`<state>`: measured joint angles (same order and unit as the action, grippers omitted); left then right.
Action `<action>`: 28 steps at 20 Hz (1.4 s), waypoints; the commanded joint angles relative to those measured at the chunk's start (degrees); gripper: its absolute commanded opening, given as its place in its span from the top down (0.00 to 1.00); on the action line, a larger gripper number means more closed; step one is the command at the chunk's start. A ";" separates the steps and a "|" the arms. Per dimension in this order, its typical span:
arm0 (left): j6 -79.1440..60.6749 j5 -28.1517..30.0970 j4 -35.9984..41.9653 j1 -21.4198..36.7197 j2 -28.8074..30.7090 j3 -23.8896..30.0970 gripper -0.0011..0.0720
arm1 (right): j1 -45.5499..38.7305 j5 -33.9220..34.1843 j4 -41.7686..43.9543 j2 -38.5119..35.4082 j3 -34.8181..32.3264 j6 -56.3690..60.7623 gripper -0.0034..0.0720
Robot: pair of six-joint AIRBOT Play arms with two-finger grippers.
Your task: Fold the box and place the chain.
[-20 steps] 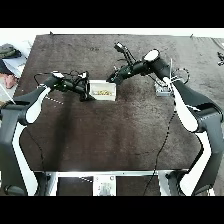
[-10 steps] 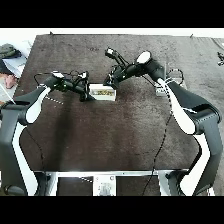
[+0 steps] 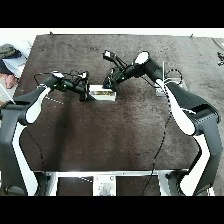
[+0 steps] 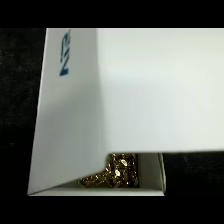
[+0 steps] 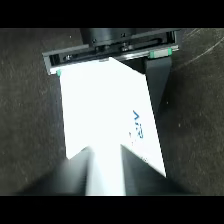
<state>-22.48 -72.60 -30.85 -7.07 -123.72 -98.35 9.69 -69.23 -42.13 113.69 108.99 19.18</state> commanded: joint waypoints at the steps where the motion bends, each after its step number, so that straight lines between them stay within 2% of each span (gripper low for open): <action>1: 0.00 0.02 0.00 0.04 -0.04 0.02 0.50 | 0.02 -0.90 -1.79 0.02 0.04 -0.11 0.55; 2: -0.02 0.02 0.00 0.04 -0.04 0.02 0.50 | 0.02 -0.90 -1.79 0.02 0.04 -0.13 0.63; 3: 0.00 0.02 0.00 0.04 -0.04 0.02 0.50 | 0.02 -0.92 -1.81 0.02 0.04 -0.11 0.65; 15: 0.00 0.02 0.00 0.02 -0.04 0.02 0.50 | 1.20 -0.55 -2.69 1.29 0.02 -0.13 0.65; 16: 0.00 0.02 0.00 0.02 -0.04 0.02 0.50 | 1.42 0.24 -3.74 1.29 0.02 -0.13 0.62; 17: 0.00 0.02 0.00 0.04 -0.04 0.02 0.50 | 1.68 1.16 -4.42 1.29 0.02 -0.11 0.50; 18: 0.00 0.02 0.00 0.02 -0.02 0.02 0.50 | 1.92 1.81 -5.14 1.29 0.02 -0.11 0.52; 19: 0.00 0.02 0.00 0.04 -0.04 0.02 0.50 | 2.21 2.32 -5.77 1.29 0.02 -0.13 0.58; 20: 0.00 0.02 0.00 0.04 -0.02 0.02 0.50 | 2.54 2.86 -6.60 1.27 0.02 -0.11 0.59; 28: 0.00 0.02 0.00 0.04 -0.04 0.02 0.50 | 2.62 6.80 -8.26 0.02 0.04 -0.13 0.60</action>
